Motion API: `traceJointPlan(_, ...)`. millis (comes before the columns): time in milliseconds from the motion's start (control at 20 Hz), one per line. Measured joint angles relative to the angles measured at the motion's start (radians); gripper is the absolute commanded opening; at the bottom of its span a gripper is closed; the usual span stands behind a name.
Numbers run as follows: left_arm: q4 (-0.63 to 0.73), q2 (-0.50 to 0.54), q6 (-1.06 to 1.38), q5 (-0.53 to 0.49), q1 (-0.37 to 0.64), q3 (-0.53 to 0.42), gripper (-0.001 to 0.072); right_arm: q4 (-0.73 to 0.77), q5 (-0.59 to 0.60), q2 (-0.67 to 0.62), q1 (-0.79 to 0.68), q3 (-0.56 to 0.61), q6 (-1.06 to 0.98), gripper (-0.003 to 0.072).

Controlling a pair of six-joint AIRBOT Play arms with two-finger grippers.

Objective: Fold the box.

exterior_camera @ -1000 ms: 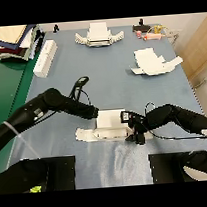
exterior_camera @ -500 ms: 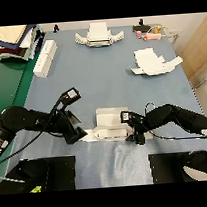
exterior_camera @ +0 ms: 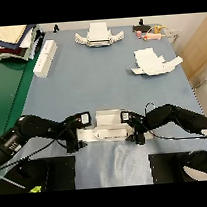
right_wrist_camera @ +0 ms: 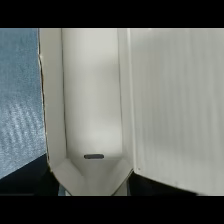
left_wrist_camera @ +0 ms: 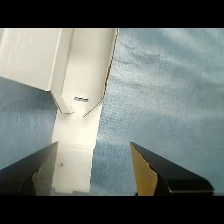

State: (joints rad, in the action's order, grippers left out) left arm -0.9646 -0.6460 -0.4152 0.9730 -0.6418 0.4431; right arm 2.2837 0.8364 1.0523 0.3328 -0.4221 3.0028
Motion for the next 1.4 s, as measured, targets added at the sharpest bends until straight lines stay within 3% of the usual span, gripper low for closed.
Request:
traceJointPlan(250,0.000,-0.145,0.084,-0.167,-0.093,-0.016,0.0698,0.000,0.000,0.000,0.000,0.000,0.000,0.0443)
traceJointPlan(350,0.002,-0.188,0.097,-0.218,-0.105,-0.014,0.0453,0.000,0.000,0.000,0.000,0.000,0.000,0.0443)
traceJointPlan(450,0.004,-0.220,0.110,-0.250,-0.112,-0.002,0.0283,0.000,0.000,0.000,0.000,0.000,0.000,0.0442)
traceJointPlan(500,0.005,-0.233,0.119,-0.260,-0.114,0.006,0.0228,0.000,0.000,0.000,0.000,0.000,0.000,0.0443)
traceJointPlan(700,0.039,-0.265,0.136,-0.280,-0.118,0.028,0.0185,0.000,0.000,0.000,0.000,0.000,0.000,0.0443)
traceJointPlan(750,0.057,-0.270,0.139,-0.282,-0.118,0.031,0.0048,0.000,0.000,0.000,0.000,0.000,0.000,0.0443)
traceJointPlan(1100,0.156,-0.296,0.196,-0.293,-0.156,0.037,0.0048,-0.001,0.000,0.000,0.000,0.000,0.000,0.0443)
traceJointPlan(1150,0.164,-0.300,0.200,-0.299,-0.163,0.037,0.0131,-0.001,0.000,0.000,0.000,0.000,0.000,0.0443)
traceJointPlan(1200,0.169,-0.304,0.206,-0.308,-0.168,0.037,0.0367,-0.001,0.000,0.000,0.000,0.000,0.000,0.0443)
traceJointPlan(1250,0.179,-0.307,0.206,-0.313,-0.171,0.037,0.0495,-0.001,0.001,0.000,0.000,0.000,0.000,0.0443)
traceJointPlan(1400,0.185,-0.312,0.206,-0.328,-0.176,0.037,0.0496,0.000,0.000,0.000,0.000,0.000,0.000,0.0443)
